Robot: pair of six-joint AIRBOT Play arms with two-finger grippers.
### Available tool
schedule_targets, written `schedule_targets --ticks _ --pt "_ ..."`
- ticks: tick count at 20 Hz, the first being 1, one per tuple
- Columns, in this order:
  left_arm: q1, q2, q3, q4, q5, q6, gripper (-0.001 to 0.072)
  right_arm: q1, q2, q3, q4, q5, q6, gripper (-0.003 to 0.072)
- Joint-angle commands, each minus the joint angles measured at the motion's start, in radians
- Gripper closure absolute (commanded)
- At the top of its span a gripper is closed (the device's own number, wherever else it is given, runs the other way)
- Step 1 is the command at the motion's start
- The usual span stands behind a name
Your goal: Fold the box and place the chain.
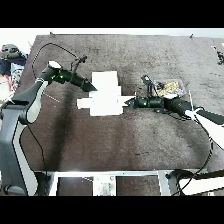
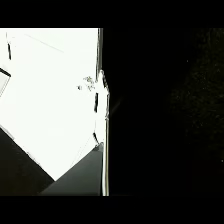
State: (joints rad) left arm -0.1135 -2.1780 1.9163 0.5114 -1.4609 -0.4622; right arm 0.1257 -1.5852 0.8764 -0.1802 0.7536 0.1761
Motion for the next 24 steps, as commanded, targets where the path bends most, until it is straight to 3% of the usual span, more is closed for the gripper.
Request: schedule_targets --ticks 1,3,5,6,7,11,17,24 --pt "-0.006 -0.003 0.001 -0.002 -0.024 0.0 0.0593 0.001 0.0 0.0 -0.018 0.001 0.0 0.0677" --pt "-0.006 -0.003 0.001 -0.001 -0.032 0.017 0.0696 0.001 0.001 0.0 -0.017 0.001 0.0 0.0675" --pt "-0.006 -0.003 0.001 -0.001 -0.046 0.045 0.0696 0.001 0.001 0.0 -0.016 0.001 0.0 0.0635" --pt "-0.006 -0.003 0.001 -0.002 -0.052 0.082 0.0697 0.0 0.001 0.0 -0.008 0.002 0.003 0.0435" --pt "-0.006 -0.003 0.001 -0.003 -0.056 0.136 0.0697 -0.002 0.002 0.001 0.007 0.002 0.004 0.0329" --pt "-0.006 -0.003 0.001 -0.004 -0.035 0.349 0.0698 -0.06 0.056 0.003 0.01 0.002 0.003 0.0328" --pt "-0.01 -0.003 0.001 -0.02 0.074 0.556 0.0698 -0.183 0.162 0.003 0.009 0.055 0.004 0.0328" --pt "-0.017 -0.024 0.0 -0.015 0.153 0.624 0.0697 -0.164 0.161 -0.001 -0.003 0.07 -0.013 0.0328"
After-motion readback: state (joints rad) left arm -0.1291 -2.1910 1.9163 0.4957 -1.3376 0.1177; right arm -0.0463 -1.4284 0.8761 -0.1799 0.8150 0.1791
